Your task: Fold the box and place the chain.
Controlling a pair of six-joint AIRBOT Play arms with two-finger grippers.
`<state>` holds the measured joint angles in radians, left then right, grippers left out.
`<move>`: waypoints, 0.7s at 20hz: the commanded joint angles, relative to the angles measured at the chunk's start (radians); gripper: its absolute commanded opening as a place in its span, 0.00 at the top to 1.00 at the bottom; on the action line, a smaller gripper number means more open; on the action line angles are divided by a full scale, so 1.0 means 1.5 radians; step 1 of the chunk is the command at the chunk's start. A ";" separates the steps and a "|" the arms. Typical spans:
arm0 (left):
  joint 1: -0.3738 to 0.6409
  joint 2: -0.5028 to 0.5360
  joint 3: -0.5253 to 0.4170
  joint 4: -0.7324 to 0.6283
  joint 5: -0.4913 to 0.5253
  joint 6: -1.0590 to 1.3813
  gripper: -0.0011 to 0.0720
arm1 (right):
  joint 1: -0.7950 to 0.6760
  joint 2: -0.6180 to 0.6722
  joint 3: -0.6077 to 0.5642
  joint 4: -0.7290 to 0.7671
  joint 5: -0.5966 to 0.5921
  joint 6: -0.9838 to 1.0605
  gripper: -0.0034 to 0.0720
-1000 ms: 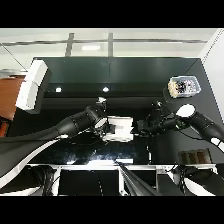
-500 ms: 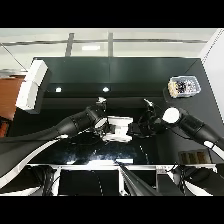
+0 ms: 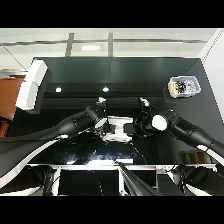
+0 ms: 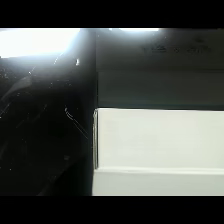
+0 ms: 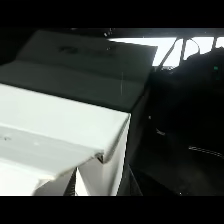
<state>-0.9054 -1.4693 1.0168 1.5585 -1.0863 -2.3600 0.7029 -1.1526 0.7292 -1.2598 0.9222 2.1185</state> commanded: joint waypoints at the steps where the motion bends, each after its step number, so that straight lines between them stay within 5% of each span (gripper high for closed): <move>1: 0.000 0.000 0.000 0.000 0.000 0.000 0.95 | 0.038 -0.029 0.031 -0.063 0.011 0.083 0.48; 4: 0.000 0.000 0.000 0.000 0.000 0.000 0.95 | 0.067 -0.068 0.067 -0.100 0.042 0.106 0.65; 14: 0.000 0.000 0.000 0.000 0.000 0.000 0.95 | 0.074 -0.113 0.085 -0.129 0.076 0.149 0.65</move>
<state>-0.9054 -1.4693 1.0172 1.5581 -1.0870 -2.3608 0.8120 -1.3056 0.8524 -1.4437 1.0248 2.3276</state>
